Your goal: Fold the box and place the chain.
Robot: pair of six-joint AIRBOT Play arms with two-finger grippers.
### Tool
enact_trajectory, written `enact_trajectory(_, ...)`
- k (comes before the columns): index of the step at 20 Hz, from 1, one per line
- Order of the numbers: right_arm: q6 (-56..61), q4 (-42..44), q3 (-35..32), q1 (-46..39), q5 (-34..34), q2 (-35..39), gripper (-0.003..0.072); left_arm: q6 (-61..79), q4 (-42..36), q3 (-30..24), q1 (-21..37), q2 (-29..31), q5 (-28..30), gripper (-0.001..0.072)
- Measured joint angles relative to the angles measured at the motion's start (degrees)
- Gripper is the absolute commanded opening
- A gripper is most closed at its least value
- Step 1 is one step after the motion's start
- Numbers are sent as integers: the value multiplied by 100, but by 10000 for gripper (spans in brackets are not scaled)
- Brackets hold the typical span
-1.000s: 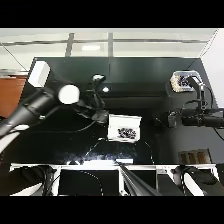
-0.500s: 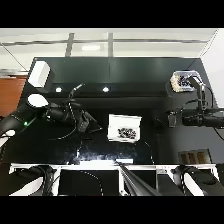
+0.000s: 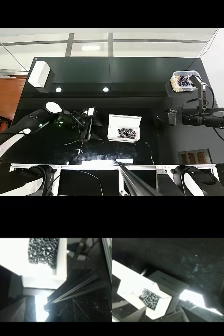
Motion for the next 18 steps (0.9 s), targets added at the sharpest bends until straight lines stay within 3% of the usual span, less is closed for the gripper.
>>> enact_trajectory(18, 181, 2, 0, -2, -4, 0, 503, -90, 42, 151, -763, -254, 922, 694)
